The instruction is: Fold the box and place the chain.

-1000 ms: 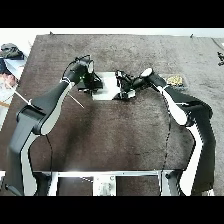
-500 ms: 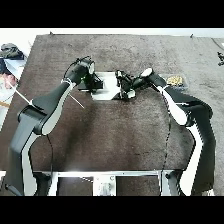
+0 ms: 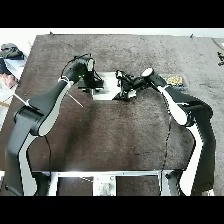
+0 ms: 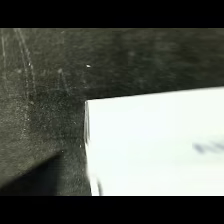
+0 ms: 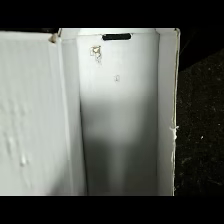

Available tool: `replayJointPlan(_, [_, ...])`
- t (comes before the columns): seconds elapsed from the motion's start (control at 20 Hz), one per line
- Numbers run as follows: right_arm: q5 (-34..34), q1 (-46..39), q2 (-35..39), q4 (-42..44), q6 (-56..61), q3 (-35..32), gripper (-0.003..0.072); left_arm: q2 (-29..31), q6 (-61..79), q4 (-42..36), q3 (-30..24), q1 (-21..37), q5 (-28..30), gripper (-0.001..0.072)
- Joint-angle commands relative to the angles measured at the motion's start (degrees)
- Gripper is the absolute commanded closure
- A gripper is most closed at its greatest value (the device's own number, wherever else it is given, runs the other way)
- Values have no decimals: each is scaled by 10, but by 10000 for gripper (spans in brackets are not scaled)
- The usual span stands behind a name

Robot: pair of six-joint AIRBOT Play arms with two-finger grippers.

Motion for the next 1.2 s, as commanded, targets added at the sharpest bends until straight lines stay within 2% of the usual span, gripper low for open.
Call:
replayJointPlan(0.0, [0, 1, 0, 1, 0, 0, 414, 30, 96, 1, 1, 4, -5, 86])
replayJointPlan(0.3, [0, 1, 0, 1, 0, 0, 415, 106, 218, -10, -1, 23, 14, 83])
replayJointPlan(0.35, [0, 1, 0, 1, 0, 0, 415, 116, 239, -26, -2, 30, 19, 59])
replayJointPlan(0.4, [0, 1, 0, 1, 0, 0, 415, 127, 264, -52, -2, 38, 18, 2])
replayJointPlan(0.75, [0, 1, 0, 1, 0, 0, 414, 146, 429, -293, -15, 126, 48, 4])
replayJointPlan(1.05, [0, 1, 0, 1, 0, 0, 415, 145, 659, -407, -97, 202, 122, 4])
replayJointPlan(1.15, [0, 1, 0, 1, 0, 0, 414, 145, 721, -420, -127, 217, 140, 4])
